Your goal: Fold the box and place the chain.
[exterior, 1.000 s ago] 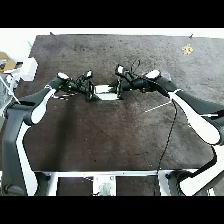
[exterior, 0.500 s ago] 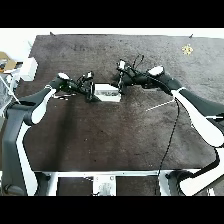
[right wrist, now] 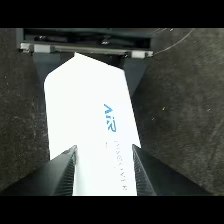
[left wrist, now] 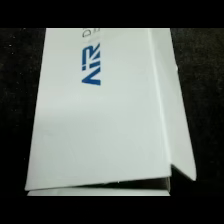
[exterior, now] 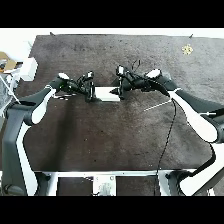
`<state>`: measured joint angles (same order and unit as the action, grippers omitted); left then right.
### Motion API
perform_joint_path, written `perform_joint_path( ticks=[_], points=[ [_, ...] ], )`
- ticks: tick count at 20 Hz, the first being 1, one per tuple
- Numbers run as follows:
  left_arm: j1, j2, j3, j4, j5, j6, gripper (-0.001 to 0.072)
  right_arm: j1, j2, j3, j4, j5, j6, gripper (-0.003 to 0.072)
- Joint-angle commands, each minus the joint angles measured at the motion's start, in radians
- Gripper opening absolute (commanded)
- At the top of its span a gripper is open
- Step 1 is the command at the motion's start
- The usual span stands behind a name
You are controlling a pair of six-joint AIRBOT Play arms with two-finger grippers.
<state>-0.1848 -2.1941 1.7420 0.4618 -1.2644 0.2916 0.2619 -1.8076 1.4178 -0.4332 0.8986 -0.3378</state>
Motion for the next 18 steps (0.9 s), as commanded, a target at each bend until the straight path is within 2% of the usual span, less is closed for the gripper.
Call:
perform_joint_path(
  ticks=[1, 6, 10, 11, 12, 18],
  points=[
    [0.001, 0.000, 0.001, 0.001, 0.000, 0.001, 0.0285, 0.000, -0.011, 0.002, 0.000, 0.014, 0.001, 0.0416],
    [0.001, 0.000, 0.001, 0.001, 0.000, 0.001, 0.0285, -0.001, 0.021, 0.002, 0.000, 0.022, 0.001, 0.0414],
    [0.001, 0.000, 0.001, 0.001, 0.000, 0.001, 0.0285, -0.002, 0.010, 0.002, -0.023, -0.053, -0.003, 0.0410],
    [0.001, 0.000, 0.001, 0.001, 0.000, 0.001, 0.0285, -0.002, 0.008, 0.002, -0.022, -0.082, -0.003, 0.0339],
    [0.001, 0.000, 0.001, 0.001, 0.000, 0.001, 0.0285, -0.002, 0.008, 0.005, -0.010, -0.101, -0.010, 0.0324],
    [0.001, 0.000, 0.001, 0.001, 0.000, 0.001, 0.0285, -0.002, 0.008, 0.042, -0.017, -0.011, 0.026, 0.0320]
  ],
)
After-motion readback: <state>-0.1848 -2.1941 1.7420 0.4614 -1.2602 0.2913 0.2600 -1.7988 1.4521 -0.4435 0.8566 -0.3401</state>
